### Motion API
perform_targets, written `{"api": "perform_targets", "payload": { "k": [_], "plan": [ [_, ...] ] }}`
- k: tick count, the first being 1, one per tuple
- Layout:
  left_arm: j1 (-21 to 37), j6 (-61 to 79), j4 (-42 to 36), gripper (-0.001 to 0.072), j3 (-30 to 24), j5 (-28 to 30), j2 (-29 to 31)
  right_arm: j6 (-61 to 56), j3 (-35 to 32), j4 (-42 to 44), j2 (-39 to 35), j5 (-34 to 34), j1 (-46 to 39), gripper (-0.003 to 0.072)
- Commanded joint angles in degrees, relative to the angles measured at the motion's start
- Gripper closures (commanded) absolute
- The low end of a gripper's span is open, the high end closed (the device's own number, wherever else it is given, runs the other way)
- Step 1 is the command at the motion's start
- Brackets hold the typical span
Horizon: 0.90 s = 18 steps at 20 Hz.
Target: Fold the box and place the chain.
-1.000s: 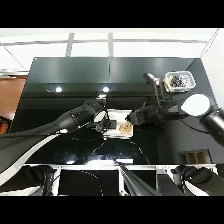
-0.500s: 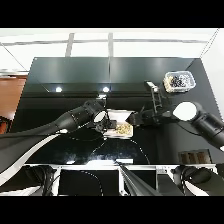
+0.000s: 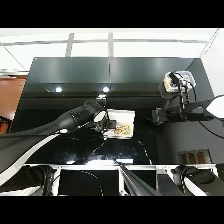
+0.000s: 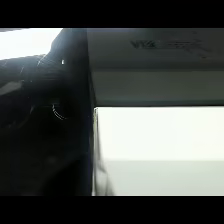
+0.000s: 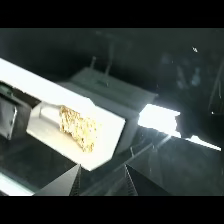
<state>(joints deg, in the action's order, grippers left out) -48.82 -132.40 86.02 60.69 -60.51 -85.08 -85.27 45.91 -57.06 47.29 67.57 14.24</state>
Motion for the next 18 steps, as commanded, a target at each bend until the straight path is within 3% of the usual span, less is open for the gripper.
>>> {"api": "perform_targets", "payload": {
  "k": [1, 3, 6, 9, 11, 13, 14, 16, 17, 18],
  "plan": [
    [-0.13, -0.68, 0.04, 0.0224, 1.31, -0.61, 0.33, 0.22, 0.13, -0.61, -1.2, 4.2, -0.92, 0.035],
    [-0.79, 4.11, 0.15, 0.0057, 3.32, -1.22, 1.75, 0.22, 0.13, -0.35, -1.2, 4.17, -0.92, 0.035],
    [-1.09, 13.7, 0.33, 0.0052, 3.63, -3.13, 8.17, 0.24, 0.13, -0.48, -1.18, 3.96, -0.92, 0.035],
    [1.42, 21.62, 6.27, 0.0051, 2.27, -13.81, 14.86, 0.24, 0.13, -1.25, -1.18, 3.98, -0.92, 0.035],
    [7.41, 26.56, 10.47, 0.0052, -2.05, -18.67, 19.28, 0.2, 0.13, -2.71, -1.18, 3.67, -0.92, 0.035],
    [16.11, 29.73, 7.48, 0.0052, -7.85, -15.41, 23.76, 0.2, 0.13, -3.23, -1.18, 3.23, -0.94, 0.035],
    [21.4, 33.4, 1.73, 0.0051, -11.34, -11.28, 25.94, 0.2, 0.13, -3.21, -1.18, 2.82, -0.92, 0.035],
    [31.08, 59.69, -23.54, 0.0052, -18.43, -4.9, 28.65, 0.2, 0.13, -3.21, -1.18, 1.9, -0.92, 0.035],
    [34.67, 78.47, -38.91, 0.0051, -21.94, -6.51, 28.96, 0.2, 0.13, -3.21, -1.18, 1.64, -0.92, 0.035],
    [36.54, 90.73, -49.11, 0.0049, -25.09, -7.85, 28.92, 0.2, 0.13, -3.21, -1.18, 1.64, -0.92, 0.035]
  ]
}}
